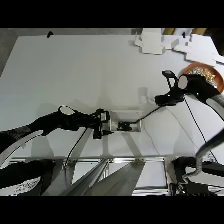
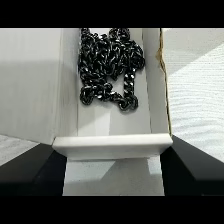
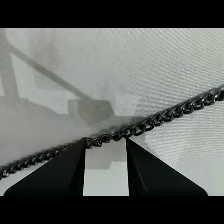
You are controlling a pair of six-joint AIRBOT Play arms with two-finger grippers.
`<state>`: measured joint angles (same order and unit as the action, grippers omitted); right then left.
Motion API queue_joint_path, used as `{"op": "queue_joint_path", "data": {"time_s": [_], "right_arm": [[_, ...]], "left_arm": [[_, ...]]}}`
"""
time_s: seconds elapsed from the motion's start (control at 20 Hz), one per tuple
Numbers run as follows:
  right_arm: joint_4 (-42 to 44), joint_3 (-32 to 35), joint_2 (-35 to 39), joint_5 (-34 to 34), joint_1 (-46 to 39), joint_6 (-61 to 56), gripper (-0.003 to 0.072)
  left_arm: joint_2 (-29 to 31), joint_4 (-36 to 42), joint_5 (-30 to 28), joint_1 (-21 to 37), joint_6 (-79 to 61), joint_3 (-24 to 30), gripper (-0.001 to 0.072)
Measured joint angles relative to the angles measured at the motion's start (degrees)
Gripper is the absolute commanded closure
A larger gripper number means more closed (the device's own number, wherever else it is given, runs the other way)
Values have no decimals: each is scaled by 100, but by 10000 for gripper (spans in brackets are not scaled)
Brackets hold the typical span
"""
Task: Fold the box and place the chain.
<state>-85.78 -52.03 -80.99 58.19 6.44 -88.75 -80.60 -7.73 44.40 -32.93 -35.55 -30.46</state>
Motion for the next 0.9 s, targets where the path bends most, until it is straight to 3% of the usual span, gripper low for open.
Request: {"op": "queue_joint_path", "data": {"time_s": [0.05, 0.15, 0.5, 0.9], "right_arm": [[-4, 2, -31, -79, 0, -31, 491], [-2, 9, -70, -68, 0, -87, 636], [0, 9, 46, 96, 0, 122, 663], [262, 9, 1161, 575, 94, 457, 663]], "left_arm": [[0, 2, 0, 0, -2, 0, 454], [0, 0, 0, 0, 0, 0, 454], [0, 2, 0, 0, 0, 0, 454], [0, 2, 0, 0, 0, 0, 454]]}}
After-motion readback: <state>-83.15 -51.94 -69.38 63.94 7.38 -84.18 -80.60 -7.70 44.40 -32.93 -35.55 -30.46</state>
